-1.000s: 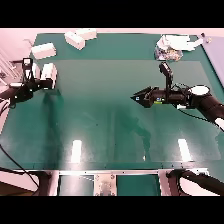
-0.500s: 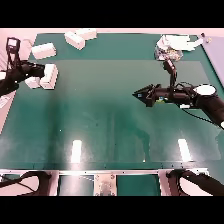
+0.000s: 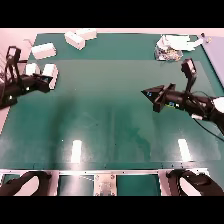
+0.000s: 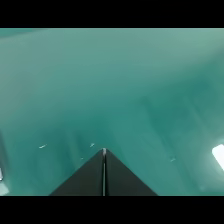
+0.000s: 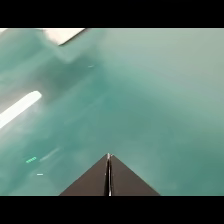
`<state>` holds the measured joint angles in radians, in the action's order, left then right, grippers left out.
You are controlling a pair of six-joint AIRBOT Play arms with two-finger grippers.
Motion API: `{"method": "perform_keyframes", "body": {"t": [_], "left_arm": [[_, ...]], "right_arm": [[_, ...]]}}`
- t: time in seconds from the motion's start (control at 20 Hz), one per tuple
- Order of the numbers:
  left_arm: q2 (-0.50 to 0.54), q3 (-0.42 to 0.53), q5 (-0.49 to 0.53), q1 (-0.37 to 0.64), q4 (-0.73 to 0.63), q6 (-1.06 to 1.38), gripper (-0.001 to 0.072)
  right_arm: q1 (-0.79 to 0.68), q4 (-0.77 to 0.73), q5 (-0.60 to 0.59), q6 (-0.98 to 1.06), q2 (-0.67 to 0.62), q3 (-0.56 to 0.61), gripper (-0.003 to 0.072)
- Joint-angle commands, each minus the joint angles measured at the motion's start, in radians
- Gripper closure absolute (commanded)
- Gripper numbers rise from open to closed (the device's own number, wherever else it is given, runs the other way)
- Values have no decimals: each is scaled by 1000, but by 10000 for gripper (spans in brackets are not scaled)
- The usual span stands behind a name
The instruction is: Fold the box and place the chain.
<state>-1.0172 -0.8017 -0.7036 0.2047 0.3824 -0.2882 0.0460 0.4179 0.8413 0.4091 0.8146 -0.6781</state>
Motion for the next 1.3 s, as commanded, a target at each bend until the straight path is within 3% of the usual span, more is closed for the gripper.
{"method": "perform_keyframes", "body": {"t": [0.0, 0.25, 0.45, 0.7, 1.25], "left_arm": [[198, 251, 23, 0, -313, 355, 697], [344, 560, 16, 0, -560, 600, 697], [345, 693, 37, 0, -649, 694, 696], [344, 732, 135, 0, -648, 682, 690], [344, 732, 137, 0, -649, 681, 690]], "right_arm": [[0, 5, -177, 3, -156, 135, 681], [0, 31, -255, 2, -290, 283, 682], [0, 32, -364, 2, -348, 416, 682], [0, 32, -407, 2, -351, 514, 681], [0, 31, -404, 2, -351, 526, 681]]}}
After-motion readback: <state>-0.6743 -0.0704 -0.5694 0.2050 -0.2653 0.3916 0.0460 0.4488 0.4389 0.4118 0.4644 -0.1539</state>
